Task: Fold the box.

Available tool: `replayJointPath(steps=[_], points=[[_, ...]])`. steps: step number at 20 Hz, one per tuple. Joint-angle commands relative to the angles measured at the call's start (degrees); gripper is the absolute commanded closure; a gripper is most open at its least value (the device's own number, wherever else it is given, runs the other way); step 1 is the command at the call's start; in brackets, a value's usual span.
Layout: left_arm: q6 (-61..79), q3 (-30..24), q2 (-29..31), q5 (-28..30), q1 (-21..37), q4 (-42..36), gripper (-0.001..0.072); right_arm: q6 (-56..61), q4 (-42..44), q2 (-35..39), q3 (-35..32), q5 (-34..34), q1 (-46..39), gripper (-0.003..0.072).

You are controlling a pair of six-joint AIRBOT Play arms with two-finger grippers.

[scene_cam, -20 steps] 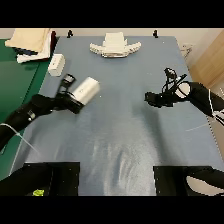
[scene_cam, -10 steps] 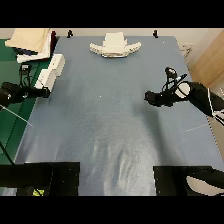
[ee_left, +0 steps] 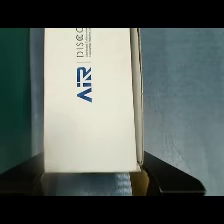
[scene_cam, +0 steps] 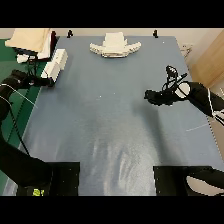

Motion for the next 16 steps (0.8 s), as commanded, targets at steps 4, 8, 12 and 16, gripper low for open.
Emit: replayJointPath(steps=[4, 8, 12, 16], points=[[-0.7, 11.1, -8.1, -0.2, -1.9, -0.4, 0.0183, 0.2, 0.0, 0.0, 0.0, -0.6, 0.0, 0.0681], [-0.6, 11.2, -9.0, 0.7, -1.9, -0.4, 0.0182, 1.0, 0.1, 0.0, 0.0, -0.6, 0.0, 0.0682], [-0.7, 11.2, -9.0, 1.9, -1.9, -0.7, 0.0182, 1.0, 0.6, 0.0, 0.0, -0.2, 0.0, 0.0681], [-0.7, 11.2, -9.0, 0.1, -1.9, -0.6, 0.0182, 1.0, 0.6, 0.0, 0.0, -0.2, 0.1, 0.0681]])
